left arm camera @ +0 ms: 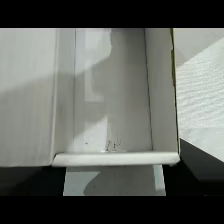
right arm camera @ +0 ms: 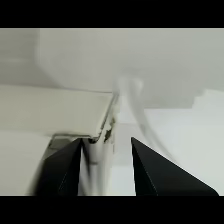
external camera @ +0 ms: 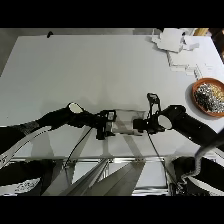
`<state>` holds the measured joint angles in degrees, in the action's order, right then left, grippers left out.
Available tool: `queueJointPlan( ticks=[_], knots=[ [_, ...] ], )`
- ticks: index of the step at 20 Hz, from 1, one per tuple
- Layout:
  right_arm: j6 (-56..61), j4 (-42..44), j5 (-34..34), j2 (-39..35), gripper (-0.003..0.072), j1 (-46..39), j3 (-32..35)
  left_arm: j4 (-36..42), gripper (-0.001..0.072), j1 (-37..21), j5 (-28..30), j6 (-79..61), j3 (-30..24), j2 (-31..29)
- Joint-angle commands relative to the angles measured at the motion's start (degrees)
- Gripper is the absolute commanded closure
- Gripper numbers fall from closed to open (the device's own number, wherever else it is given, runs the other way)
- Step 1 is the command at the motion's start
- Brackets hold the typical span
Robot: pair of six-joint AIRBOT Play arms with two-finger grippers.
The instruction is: Fold the box and place the chain.
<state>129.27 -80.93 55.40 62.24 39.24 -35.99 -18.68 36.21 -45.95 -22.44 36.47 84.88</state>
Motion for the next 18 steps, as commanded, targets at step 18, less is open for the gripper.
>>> queueJointPlan(
  ticks=[18],
  knots=[
    [10.5, -7.4, -1.5, 7.0, 0.0417, 7.0, -2.4, 0.0, 0.0498, 0.0, -0.2, 0.0, 0.0, 0.0]
  ],
)
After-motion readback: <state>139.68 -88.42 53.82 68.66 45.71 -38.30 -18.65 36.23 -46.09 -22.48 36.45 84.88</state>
